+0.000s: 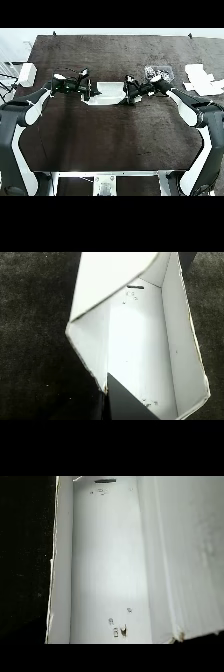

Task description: Fold the box and place the chain.

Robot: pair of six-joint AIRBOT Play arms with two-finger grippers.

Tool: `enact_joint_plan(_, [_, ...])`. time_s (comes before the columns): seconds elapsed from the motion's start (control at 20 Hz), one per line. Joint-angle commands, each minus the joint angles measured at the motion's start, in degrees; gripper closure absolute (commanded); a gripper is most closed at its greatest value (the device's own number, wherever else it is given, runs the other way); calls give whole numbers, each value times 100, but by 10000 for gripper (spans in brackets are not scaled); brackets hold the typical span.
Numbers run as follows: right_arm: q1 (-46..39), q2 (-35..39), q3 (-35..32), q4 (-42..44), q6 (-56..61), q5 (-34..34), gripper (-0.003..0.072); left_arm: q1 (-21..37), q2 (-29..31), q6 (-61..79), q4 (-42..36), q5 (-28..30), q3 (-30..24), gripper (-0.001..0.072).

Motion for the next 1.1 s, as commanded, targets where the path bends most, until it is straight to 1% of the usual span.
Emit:
enact_joint_plan(0.0, [-4,-2,2,4,2,-2,141,4,-2,0,2,4,0,689])
enact_joint_plan(0.75, [-4,-2,2,2,2,-4,141,4,26,24,-44,-13,4,686])
enact_joint_plan(0.8, [-4,-2,2,2,2,-2,142,4,31,22,-66,-9,7,528])
enact_joint_plan(0.85, [-4,-2,2,2,2,-2,141,4,42,22,-127,-7,7,391])
enact_joint_plan(0.9, [-4,-2,2,4,2,-2,141,9,52,24,-136,-4,7,412])
enact_joint_plan(1.05, [-4,-2,2,2,2,-4,142,11,59,2,-131,-28,85,412])
